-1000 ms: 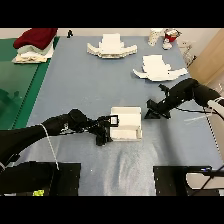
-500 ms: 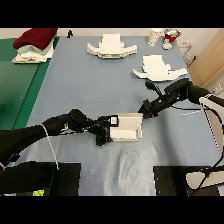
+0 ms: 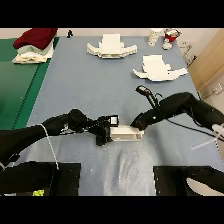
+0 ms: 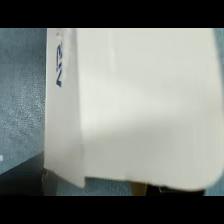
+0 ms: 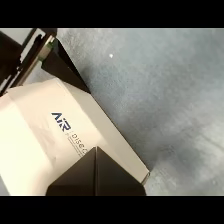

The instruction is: Fold the box.

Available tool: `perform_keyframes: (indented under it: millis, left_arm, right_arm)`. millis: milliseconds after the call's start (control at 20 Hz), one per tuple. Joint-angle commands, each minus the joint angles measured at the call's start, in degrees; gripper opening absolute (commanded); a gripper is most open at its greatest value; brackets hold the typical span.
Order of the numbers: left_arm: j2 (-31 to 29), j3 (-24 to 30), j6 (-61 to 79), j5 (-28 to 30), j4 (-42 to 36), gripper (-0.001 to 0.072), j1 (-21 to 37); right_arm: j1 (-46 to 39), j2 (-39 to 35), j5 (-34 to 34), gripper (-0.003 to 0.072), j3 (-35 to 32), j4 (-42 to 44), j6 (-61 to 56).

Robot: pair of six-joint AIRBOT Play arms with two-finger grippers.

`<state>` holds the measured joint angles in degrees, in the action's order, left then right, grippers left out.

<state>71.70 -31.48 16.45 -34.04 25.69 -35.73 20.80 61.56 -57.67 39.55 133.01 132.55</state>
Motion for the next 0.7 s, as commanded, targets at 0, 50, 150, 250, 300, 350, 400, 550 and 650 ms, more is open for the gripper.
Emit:
perform_keyframes:
  millis: [0,50,150,250,300,350,400,550,650]
  left_arm:
    - [0.02,-0.07,0.02,0.0,0.02,0.052,0.0]
    - [0.02,-0.07,0.02,0.0,0.02,0.052,-0.02]
    - [0.02,-0.07,0.02,0.0,0.02,0.052,0.0]
    - [0.02,-0.07,0.02,0.0,0.02,0.052,0.0]
    - [0.02,-0.07,0.02,0.0,0.02,0.052,0.0]
    - [0.02,-0.07,0.02,0.0,0.02,0.052,-0.02]
    - [0.02,-0.07,0.02,0.0,0.02,0.052,0.0]
    - [0.02,-0.07,0.02,0.0,0.02,0.052,0.0]
    - [0.02,-0.07,0.02,0.0,0.02,0.052,0.0]
  right_arm:
    - [6.27,-8.92,16.61,0.0003,-8.92,-2.34,4.09]
    - [7.93,-10.8,20.11,0.0003,-11.43,-2.32,4.09]
    - [10.45,-13.27,25.46,0.0003,-15.15,-2.34,4.09]
    - [12.37,-14.14,27.3,0.0003,-16.17,-3.26,4.09]
    - [13.2,-14.19,27.39,0.0004,-15.93,-3.93,4.5]
    - [13.84,-14.19,27.15,0.0012,-15.54,-4.26,6.16]
    - [14.49,-14.19,26.77,0.0069,-14.86,-4.28,8.24]
    - [16.96,-14.19,23.96,0.0251,-11.8,-5.49,15.04]
    - [19.21,-14.1,23.32,0.0564,-10.75,-7.02,19.82]
